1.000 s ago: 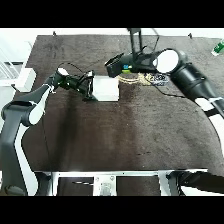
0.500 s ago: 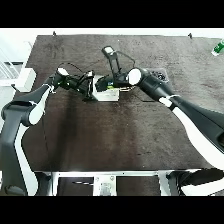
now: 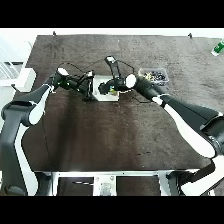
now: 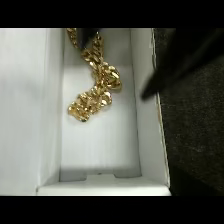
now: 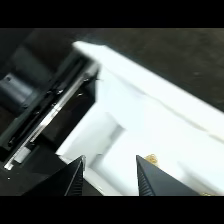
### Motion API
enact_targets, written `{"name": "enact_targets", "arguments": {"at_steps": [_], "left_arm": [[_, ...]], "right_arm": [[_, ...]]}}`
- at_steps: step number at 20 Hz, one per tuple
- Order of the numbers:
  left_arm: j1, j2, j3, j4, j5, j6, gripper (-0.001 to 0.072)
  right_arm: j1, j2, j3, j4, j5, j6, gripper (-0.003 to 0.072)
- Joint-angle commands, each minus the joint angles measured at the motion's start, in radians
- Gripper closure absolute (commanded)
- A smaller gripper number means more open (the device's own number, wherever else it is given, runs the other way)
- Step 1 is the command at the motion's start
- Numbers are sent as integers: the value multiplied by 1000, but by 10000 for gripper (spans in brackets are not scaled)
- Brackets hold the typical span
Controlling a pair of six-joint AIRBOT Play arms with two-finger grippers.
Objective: Fold the box and place the chain.
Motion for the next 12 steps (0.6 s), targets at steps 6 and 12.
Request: {"name": "enact_targets", "arguments": {"at_steps": [6,12], "left_arm": [[0,0,1,-1,0,0,221],[0,0,1,-1,0,0,221]], "right_arm": [[-264,279,-321,1,-67,124,315],[-382,251,-467,3,-247,262,315]]}}
